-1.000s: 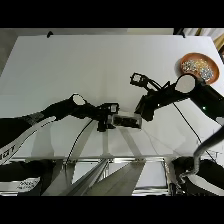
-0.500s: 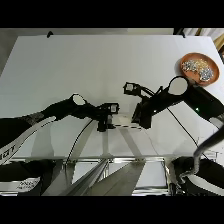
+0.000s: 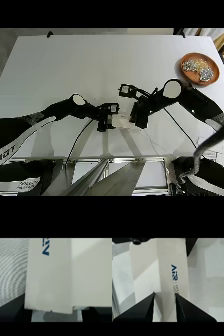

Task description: Fold the box and place the chain.

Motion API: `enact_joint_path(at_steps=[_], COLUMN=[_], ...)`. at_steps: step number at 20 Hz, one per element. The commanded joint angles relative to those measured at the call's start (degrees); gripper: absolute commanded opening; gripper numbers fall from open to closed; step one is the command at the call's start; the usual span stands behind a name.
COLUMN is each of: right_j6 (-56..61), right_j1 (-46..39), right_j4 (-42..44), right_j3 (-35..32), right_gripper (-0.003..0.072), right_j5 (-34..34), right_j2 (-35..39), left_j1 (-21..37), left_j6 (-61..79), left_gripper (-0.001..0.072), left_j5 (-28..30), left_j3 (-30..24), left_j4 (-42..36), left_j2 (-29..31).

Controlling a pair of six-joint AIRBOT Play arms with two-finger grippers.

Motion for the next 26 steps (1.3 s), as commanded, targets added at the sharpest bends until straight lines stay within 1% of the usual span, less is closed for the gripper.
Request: enact_joint_path(at_steps=[1,4,6,7,9,11,12,15,16,17,23,26], right_j6=[0.13,0.94,2.21,3.04,3.19,3.19,3.19,3.98,4.04,4.04,4.04,4.04], right_j1=[0.79,2.64,2.62,2.62,2.62,2.62,2.62,2.62,2.64,2.64,3.21,4.17], right_j4=[-0.39,-3.80,-6.25,-7.02,-6.88,-6.64,-6.64,-6.64,-6.51,-6.27,-5.92,-5.95], right_j3=[0.00,0.00,0.02,0.02,0.00,0.00,0.00,0.00,0.00,0.00,-0.15,-1.53], right_gripper=[0.0297,0.0288,0.0239,0.0238,0.0178,0.0173,0.0156,0.0154,0.0136,0.0091,0.0088,0.0088], right_j5=[-1.27,-2.82,-3.32,-3.28,-3.34,-3.54,-3.52,-3.50,-3.45,-3.41,-5.68,-6.32], right_j2=[-0.09,-0.09,-0.09,-0.09,-0.09,-0.09,-0.09,-0.09,-0.09,-0.09,-0.09,-0.09], left_j1=[0.00,0.00,0.00,0.00,0.00,0.00,0.00,0.00,0.00,0.00,0.00,0.00], left_j6=[0.02,0.02,0.02,0.00,0.02,0.02,0.02,0.02,0.02,0.02,0.02,0.02], left_gripper=[0.0273,0.0273,0.0273,0.0273,0.0273,0.0273,0.0273,0.0273,0.0273,0.0273,0.0273,0.0273], left_j5=[0.02,0.00,0.02,0.00,0.00,0.00,0.00,0.00,0.00,0.00,0.00,0.00], left_j3=[-0.02,-0.02,-0.02,-0.02,-0.02,-0.02,-0.02,-0.02,-0.02,-0.02,-0.02,-0.02], left_j4=[0.02,0.02,0.02,0.02,0.02,0.02,0.02,0.02,0.02,0.02,0.02,0.02], left_j2=[0.00,0.00,0.00,0.00,0.00,0.00,0.00,0.00,0.00,0.00,0.00,0.00])
